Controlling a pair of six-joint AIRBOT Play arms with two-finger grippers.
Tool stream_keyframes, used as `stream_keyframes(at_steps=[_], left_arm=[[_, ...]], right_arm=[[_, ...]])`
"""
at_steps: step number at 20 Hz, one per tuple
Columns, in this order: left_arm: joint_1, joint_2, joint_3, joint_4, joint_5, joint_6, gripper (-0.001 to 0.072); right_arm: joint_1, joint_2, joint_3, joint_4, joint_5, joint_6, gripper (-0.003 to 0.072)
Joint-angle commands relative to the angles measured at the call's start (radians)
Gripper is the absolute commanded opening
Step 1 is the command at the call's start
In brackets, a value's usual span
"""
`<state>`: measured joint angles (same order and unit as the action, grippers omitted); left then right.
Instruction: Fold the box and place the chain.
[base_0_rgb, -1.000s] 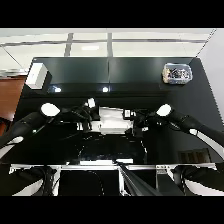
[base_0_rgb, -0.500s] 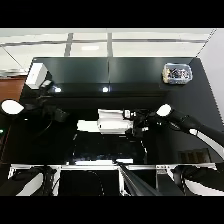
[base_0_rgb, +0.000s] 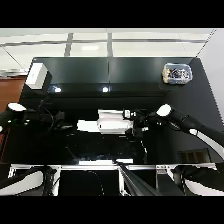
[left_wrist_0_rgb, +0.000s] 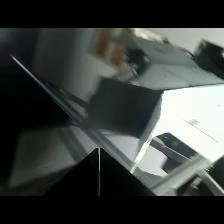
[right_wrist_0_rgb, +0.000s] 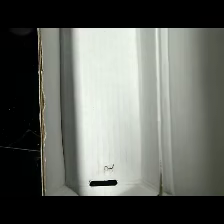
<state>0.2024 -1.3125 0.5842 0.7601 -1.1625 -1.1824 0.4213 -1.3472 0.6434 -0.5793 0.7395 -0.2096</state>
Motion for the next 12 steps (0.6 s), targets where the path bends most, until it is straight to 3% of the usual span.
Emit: stream_keyframes(at_steps=[1,4,7,12], left_arm=[[-0.100,-0.092,-0.001,-0.109,0.023,0.040,0.0023],[-0.194,-0.099,0.000,-0.215,0.065,0.169,0.0023],[-0.216,-0.099,0.000,-0.352,0.055,0.276,0.0024],[-0.217,-0.099,0.000,-0.348,0.032,0.319,0.0024]], right_arm=[[0.000,0.000,0.000,0.000,0.000,0.000,0.0129],[0.000,0.000,0.000,0.001,0.000,0.000,0.0129],[0.000,0.000,0.000,0.001,0.000,0.000,0.0129],[0.000,0.000,0.000,0.001,0.000,0.000,0.0129]])
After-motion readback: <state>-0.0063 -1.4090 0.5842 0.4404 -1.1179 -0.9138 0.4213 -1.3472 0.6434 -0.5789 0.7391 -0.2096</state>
